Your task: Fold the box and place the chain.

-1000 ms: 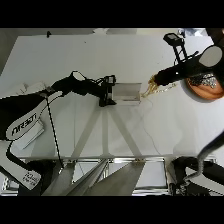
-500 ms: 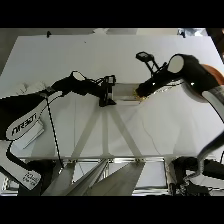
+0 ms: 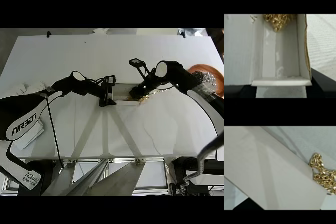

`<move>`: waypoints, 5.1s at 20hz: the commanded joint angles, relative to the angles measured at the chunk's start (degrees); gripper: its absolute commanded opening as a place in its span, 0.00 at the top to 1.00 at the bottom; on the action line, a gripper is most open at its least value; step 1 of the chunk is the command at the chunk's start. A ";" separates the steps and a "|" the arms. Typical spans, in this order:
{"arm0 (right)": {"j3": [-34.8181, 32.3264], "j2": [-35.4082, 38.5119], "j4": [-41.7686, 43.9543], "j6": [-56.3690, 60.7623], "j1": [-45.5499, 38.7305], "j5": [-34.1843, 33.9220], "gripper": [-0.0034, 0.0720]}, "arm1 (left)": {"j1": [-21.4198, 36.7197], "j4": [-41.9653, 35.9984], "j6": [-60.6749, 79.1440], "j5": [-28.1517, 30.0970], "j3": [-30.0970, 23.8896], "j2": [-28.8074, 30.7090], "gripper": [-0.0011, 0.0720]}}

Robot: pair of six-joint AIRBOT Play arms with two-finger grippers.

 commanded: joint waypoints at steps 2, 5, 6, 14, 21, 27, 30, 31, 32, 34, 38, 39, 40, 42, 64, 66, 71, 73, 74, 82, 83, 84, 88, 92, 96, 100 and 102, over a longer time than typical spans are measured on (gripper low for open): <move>0.04 0.52 -0.09 0.28 0.07 3.74 0.70 | 0.00 0.00 0.00 0.02 0.07 0.00 0.60; 0.04 4.76 -1.42 -0.26 -0.57 3.72 0.70 | 0.02 0.00 0.02 0.04 0.07 0.00 0.60; 0.04 6.60 -2.82 -0.37 -1.11 3.61 0.70 | 0.00 -0.02 0.00 0.02 0.07 0.00 0.60; 0.02 11.32 -17.81 -15.89 -12.00 2.73 0.46 | 0.02 0.00 0.00 0.04 0.07 0.00 0.60; 0.02 2.34 -9.31 -46.90 -14.88 4.09 0.29 | 0.02 0.00 0.02 0.04 0.07 0.00 0.60; 0.02 -3.30 -0.79 -60.17 -14.88 1.68 0.22 | 0.02 0.00 0.02 0.04 0.07 0.00 0.60; 0.02 -5.18 -0.39 -60.41 -14.88 0.90 0.23 | 0.02 0.00 0.00 0.04 0.07 0.00 0.60; 0.02 -5.62 0.28 -60.41 -14.86 0.24 0.23 | 0.02 0.00 0.00 0.02 0.07 0.00 0.60; 0.02 -6.05 1.62 -60.43 -14.86 -0.81 0.23 | 0.02 0.00 0.02 0.02 0.07 0.00 0.60; 0.02 -6.95 2.80 -61.35 -14.12 -2.27 0.23 | 0.02 0.00 0.02 0.04 0.07 0.00 0.60; 0.02 -8.96 0.24 -62.25 -10.93 -5.31 0.24 | 0.02 0.00 0.02 0.04 0.07 0.00 0.60; 0.02 -9.40 -1.38 -62.20 -10.10 -5.92 0.26 | 0.02 0.00 0.02 0.04 0.07 0.00 0.60; 0.02 -9.64 -2.97 -61.37 -9.38 -6.43 0.30 | 0.02 0.00 0.02 0.04 0.07 0.00 0.60; 0.02 -9.66 -5.53 -59.41 -8.68 -6.34 0.61 | 0.02 0.00 0.02 0.04 0.07 0.00 0.60; 0.04 11.13 21.42 -46.88 -8.44 0.68 0.94 | 0.00 0.00 0.02 0.04 0.07 0.00 0.60; 0.04 11.13 25.51 -47.08 -8.31 0.66 0.94 | 0.02 0.00 0.02 0.04 0.07 0.00 0.60; 0.04 11.10 26.08 -48.43 -4.20 0.13 0.94 | 0.00 -0.02 0.02 0.02 0.07 0.00 0.60; 0.02 11.10 25.77 -48.43 -2.19 -1.36 0.94 | 0.02 -0.02 0.02 0.04 0.07 0.00 0.60; 0.04 11.04 25.09 -48.41 -1.40 -2.49 0.94 | 0.00 -0.02 0.02 0.04 0.07 0.00 0.60; 0.02 7.87 15.02 -43.04 0.11 -3.08 0.58 | 0.02 -0.02 0.00 0.02 0.07 0.00 0.60; 0.02 8.26 15.02 -43.06 0.11 -3.02 0.52 | 0.02 -0.02 0.00 0.04 0.07 0.00 0.60; 0.04 8.92 14.93 -43.17 0.11 -2.80 0.52 | 0.00 -0.02 0.02 0.02 0.07 0.00 0.60; 0.02 13.99 6.73 -43.19 -1.09 -0.22 0.54 | 0.00 0.00 0.02 0.04 0.07 0.00 0.60; 0.02 15.89 4.09 -43.87 -7.82 4.68 0.54 | 0.02 -0.02 0.02 0.04 0.07 0.00 0.60; -0.11 11.58 4.70 -49.96 -15.47 9.66 0.54 | 0.02 0.00 0.02 0.02 0.07 0.00 0.60; -0.11 4.17 10.16 -64.39 -17.49 9.70 0.45 | 0.00 -0.02 0.02 0.02 0.07 0.00 0.60; -0.11 0.42 11.65 -68.78 -17.25 9.42 0.38 | 0.02 0.00 0.02 0.04 0.07 0.00 0.60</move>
